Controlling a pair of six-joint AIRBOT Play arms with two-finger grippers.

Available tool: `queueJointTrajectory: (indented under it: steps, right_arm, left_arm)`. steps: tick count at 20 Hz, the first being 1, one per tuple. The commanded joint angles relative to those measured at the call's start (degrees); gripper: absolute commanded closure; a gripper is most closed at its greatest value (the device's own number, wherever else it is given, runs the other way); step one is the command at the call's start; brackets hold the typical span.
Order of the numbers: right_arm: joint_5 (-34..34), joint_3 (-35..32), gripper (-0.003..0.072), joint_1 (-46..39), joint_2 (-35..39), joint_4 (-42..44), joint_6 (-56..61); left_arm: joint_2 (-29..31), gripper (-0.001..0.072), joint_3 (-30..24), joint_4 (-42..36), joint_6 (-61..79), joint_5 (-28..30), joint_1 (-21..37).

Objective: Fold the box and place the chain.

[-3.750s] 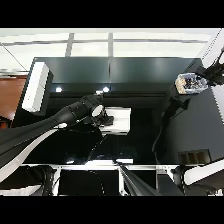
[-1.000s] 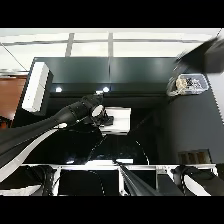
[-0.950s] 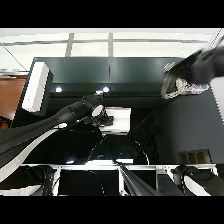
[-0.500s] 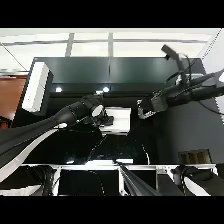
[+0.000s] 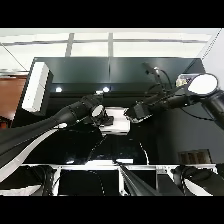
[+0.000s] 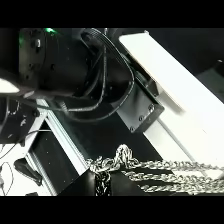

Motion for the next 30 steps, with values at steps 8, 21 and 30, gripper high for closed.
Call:
queueJointTrajectory:
  steps: [8, 21, 30]
  right_arm:
    - [4.8, -0.2, 0.0356, -9.4, 0.5, -6.4, 2.0]
    - [-37.6, -15.1, -0.0027, -38.8, -3.2, -28.7, 23.1]
    - [-34.5, -0.7, -0.0020, -36.1, -23.6, -17.7, 27.9]
  left_arm:
    - [0.0, 0.0677, 0.0, 0.0, 0.0, -0.1, 0.0]
    - [0.0, 0.0677, 0.0, 0.1, 0.0, 0.2, 0.0]
    - [0.0, 0.0677, 0.0, 0.0, 0.0, 0.2, 0.0]
